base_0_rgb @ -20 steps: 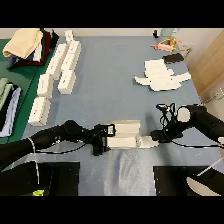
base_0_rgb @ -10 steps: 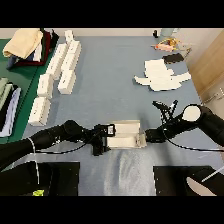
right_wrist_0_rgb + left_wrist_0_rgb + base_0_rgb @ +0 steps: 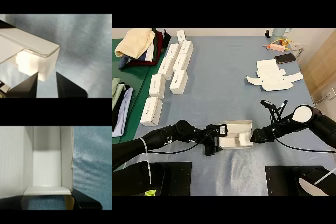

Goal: Fold the box.

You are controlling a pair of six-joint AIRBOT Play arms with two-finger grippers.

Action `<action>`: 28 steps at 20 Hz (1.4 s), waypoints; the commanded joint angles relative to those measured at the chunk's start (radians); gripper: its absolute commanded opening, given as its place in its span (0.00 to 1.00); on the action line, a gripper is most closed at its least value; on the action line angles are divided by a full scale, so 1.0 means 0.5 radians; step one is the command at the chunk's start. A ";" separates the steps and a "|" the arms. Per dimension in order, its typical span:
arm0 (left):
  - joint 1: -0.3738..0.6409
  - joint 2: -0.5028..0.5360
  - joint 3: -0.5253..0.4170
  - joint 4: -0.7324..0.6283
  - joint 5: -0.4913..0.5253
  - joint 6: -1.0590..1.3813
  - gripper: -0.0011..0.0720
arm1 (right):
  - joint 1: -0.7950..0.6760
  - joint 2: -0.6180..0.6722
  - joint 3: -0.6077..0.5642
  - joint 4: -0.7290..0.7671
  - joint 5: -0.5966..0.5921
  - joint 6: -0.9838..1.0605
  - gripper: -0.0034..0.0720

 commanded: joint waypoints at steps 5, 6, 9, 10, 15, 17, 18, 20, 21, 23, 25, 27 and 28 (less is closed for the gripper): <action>0.000 0.000 0.002 0.000 0.001 0.000 0.63 | 0.306 -0.130 0.030 -0.304 -0.275 0.362 0.49; 0.000 0.001 0.002 0.000 0.000 0.000 0.63 | 0.370 -0.140 0.054 -0.432 -0.280 0.485 0.46; 0.000 0.000 0.002 0.000 0.000 0.000 0.63 | 0.572 -0.197 0.155 -0.712 -0.277 0.830 0.43; 0.001 0.000 0.002 0.000 0.001 0.000 0.63 | 0.636 -0.229 0.198 -0.794 -0.261 0.954 0.43; 0.000 0.000 0.002 0.000 0.001 0.000 0.63 | 0.938 -0.452 0.415 -1.177 -0.030 1.608 0.41; 0.000 0.001 0.002 0.000 0.001 0.000 0.63 | 1.013 -0.517 0.455 -1.218 0.004 1.746 0.41; 0.000 0.001 0.002 0.000 0.000 0.000 0.63 | 1.036 -0.545 0.463 -1.217 0.008 1.788 0.41; 0.000 0.001 0.002 0.000 0.001 0.000 0.63 | 1.057 -0.602 0.463 -1.217 0.017 1.857 0.41; 0.000 0.001 0.002 0.000 0.001 0.000 0.63 | 1.057 -0.622 0.463 -1.217 0.016 1.875 0.41; 0.000 0.001 0.002 0.000 0.000 0.000 0.63 | 1.056 -0.638 0.463 -1.220 0.015 1.910 0.41; 0.000 0.001 0.002 0.000 0.001 0.000 0.63 | 1.056 -0.639 0.463 -1.238 0.025 1.925 0.19; 0.000 0.001 0.002 0.000 0.001 0.000 0.63 | 1.056 -0.640 0.463 -1.240 0.037 1.926 0.05; 0.000 0.001 0.002 0.000 0.001 0.000 0.63 | 1.057 -0.643 0.463 -1.240 0.043 1.925 0.05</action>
